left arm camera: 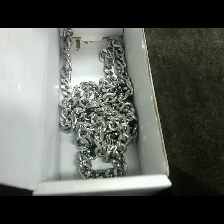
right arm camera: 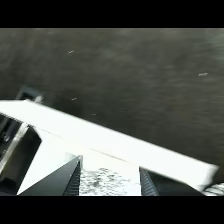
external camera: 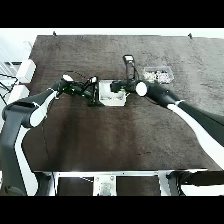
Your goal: Fold the box and place the chain.
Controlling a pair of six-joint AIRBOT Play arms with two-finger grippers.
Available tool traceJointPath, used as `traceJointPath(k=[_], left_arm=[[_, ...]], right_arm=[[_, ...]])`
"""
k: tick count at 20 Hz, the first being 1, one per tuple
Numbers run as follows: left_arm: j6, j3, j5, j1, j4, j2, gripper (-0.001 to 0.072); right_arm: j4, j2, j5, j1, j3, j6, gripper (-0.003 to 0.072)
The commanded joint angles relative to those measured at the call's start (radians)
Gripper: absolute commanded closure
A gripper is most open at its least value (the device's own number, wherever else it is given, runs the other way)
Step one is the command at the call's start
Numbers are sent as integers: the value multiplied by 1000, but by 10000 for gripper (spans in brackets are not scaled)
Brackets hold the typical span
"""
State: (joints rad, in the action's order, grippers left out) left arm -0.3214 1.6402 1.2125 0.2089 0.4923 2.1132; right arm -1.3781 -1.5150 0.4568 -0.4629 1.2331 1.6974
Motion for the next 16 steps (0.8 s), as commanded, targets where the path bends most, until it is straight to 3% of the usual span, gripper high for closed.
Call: traceJointPath(k=[1, 2, 4, 7, 12, 16], left_arm=[[0, 1, 0, 0, 0, 0, 252], [0, 1, 0, 0, 0, 0, 252], [0, 1, 0, 0, 0, 0, 252], [0, 1, 0, 0, 0, 0, 252], [0, 1, 0, 0, 0, 0, 252], [0, 1, 0, 0, 0, 0, 252]], right_arm=[[-107, 127, 106, 88, -37, -22, 259], [-124, 166, 105, 137, -71, -21, 256], [-122, 169, 72, 262, -123, 12, 164], [24, 42, -63, 401, -146, -4, 158], [212, -208, -108, 408, 1, -142, 158], [277, -295, -106, 392, 102, -200, 182]])
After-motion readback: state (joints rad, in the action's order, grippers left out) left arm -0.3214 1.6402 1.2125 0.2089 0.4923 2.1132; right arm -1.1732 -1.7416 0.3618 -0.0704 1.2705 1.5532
